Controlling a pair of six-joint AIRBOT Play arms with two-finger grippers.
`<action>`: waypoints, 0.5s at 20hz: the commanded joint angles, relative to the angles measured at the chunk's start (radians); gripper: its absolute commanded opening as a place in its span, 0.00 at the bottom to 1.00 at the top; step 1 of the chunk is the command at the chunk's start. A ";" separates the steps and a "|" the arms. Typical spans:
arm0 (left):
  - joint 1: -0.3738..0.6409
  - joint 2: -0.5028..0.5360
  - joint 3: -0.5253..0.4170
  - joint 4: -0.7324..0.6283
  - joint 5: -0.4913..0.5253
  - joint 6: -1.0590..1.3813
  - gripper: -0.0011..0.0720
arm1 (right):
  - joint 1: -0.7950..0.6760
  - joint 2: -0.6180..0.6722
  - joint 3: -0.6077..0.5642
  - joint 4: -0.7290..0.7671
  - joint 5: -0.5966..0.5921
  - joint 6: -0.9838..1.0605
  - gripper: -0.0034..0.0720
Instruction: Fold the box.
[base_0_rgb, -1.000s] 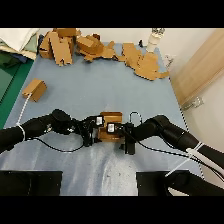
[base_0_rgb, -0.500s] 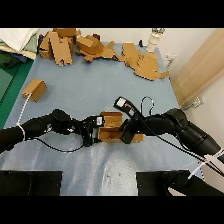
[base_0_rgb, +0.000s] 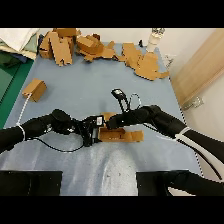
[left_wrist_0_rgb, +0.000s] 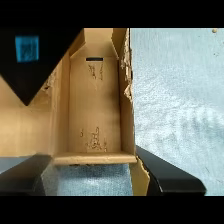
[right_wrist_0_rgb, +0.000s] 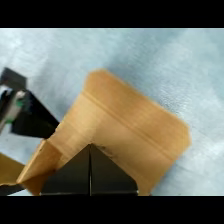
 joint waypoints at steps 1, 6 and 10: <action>0.000 0.000 0.000 0.001 0.000 0.001 0.58 | -0.026 -0.077 0.006 0.007 0.027 0.001 0.05; 0.000 0.000 0.000 0.001 0.000 0.000 0.58 | -0.027 -0.075 0.007 0.004 0.032 0.000 0.05; 0.000 0.000 0.000 0.001 0.001 0.000 0.58 | -0.072 0.020 0.023 -0.093 -0.011 0.000 0.05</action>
